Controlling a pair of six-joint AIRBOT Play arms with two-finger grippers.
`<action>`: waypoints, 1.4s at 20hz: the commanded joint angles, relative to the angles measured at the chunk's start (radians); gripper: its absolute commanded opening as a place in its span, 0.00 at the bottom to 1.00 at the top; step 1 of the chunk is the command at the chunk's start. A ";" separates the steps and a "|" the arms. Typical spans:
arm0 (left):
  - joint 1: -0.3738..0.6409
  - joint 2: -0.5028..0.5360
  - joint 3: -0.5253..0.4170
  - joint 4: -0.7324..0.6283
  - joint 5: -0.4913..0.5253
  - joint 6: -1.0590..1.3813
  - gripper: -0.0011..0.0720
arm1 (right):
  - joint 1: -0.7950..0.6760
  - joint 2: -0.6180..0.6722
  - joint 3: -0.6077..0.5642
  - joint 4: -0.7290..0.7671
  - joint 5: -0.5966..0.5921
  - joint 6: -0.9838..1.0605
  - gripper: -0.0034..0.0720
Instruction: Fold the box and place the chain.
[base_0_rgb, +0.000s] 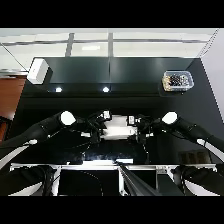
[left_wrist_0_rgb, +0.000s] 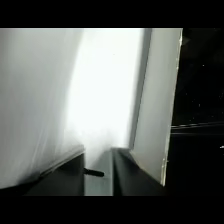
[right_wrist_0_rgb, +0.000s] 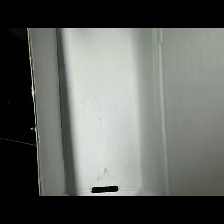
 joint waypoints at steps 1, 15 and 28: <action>-0.001 0.000 0.009 -0.009 0.001 -0.005 0.42 | 0.000 0.000 0.000 -0.002 0.000 0.000 0.69; 0.485 0.228 0.046 0.490 -0.363 -1.086 0.06 | 0.000 0.000 0.000 -0.002 0.000 0.000 0.69; 0.534 -0.073 -0.157 -0.194 -0.362 -0.843 0.05 | 0.000 0.000 0.000 -0.002 0.000 0.000 0.69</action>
